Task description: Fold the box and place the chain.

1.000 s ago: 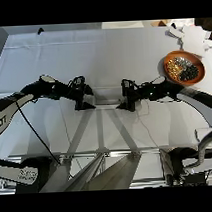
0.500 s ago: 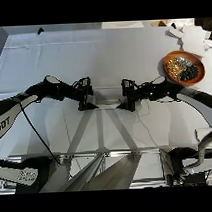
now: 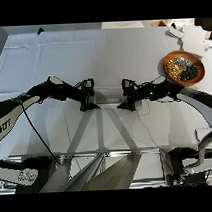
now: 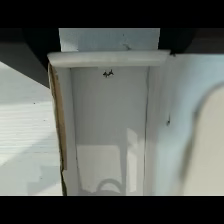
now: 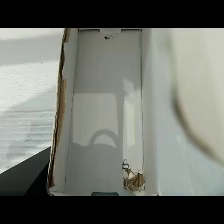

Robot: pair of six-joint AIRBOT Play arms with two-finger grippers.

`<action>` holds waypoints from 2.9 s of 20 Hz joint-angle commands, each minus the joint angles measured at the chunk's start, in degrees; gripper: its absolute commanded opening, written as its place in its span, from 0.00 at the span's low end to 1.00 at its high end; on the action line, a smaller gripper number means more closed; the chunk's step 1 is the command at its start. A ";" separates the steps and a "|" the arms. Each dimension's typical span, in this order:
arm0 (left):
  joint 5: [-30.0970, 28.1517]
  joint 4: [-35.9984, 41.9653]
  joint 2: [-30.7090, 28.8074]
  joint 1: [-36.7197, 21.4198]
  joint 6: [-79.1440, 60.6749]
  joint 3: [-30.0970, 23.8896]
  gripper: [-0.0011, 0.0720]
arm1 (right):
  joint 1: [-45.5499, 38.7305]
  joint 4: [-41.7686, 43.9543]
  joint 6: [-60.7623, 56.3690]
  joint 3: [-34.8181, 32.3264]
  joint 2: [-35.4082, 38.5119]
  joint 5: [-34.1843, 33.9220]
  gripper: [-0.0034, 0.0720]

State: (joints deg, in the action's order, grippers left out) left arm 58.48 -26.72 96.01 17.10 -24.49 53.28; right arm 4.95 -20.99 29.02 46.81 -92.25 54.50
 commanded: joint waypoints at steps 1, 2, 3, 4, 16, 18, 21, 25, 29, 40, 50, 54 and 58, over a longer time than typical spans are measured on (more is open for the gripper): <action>-1.05 -0.33 0.02 0.13 0.46 0.04 0.46 | 0.04 0.04 -0.02 -0.02 0.00 0.20 0.73; -1.05 -0.35 0.02 0.13 0.46 0.04 0.46 | 0.04 0.04 -0.02 -0.02 0.00 0.20 0.73; -1.07 -0.33 0.02 0.13 0.48 0.04 0.46 | 0.04 0.04 -0.02 -0.02 -0.02 0.20 0.73; -1.05 -0.33 0.00 0.13 0.48 0.04 0.46 | 0.04 0.04 -0.02 -0.02 0.00 0.20 0.73; -1.07 -0.33 0.00 0.13 0.48 0.04 0.46 | 0.04 0.04 -0.02 -0.02 -0.02 0.20 0.73; -1.07 -0.33 0.00 0.13 0.48 0.04 0.46 | 0.04 0.04 -0.02 -0.02 0.00 0.20 0.73; -1.07 -0.33 0.00 0.13 0.48 0.04 0.46 | 0.04 0.04 -0.02 -0.02 -0.02 0.20 0.73; -1.07 -0.33 0.00 0.13 0.48 0.04 0.46 | 0.04 0.20 -0.02 -0.02 -0.02 0.26 0.73; -1.07 -0.33 0.00 0.13 0.48 0.04 0.46 | 0.11 1.01 -0.02 -0.02 0.00 0.39 0.73; -1.07 -0.33 0.00 0.13 0.48 0.04 0.46 | 0.02 -8.44 -0.70 -0.02 3.74 -0.76 0.97; -1.07 -0.33 0.00 0.13 0.48 0.04 0.46 | 0.04 -26.12 -12.90 -0.02 12.24 -1.51 0.96; -1.07 -0.33 0.00 0.13 0.48 0.04 0.46 | 0.04 -31.76 -19.61 -0.02 14.73 -0.22 0.93; -1.07 -0.33 0.00 0.13 0.48 0.04 0.46 | 0.04 -33.05 -21.79 -0.02 18.97 4.13 0.43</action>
State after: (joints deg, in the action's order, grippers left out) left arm 57.34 -27.00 96.01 17.21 -23.97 53.30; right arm 5.02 -51.66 10.13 46.78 -75.99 55.92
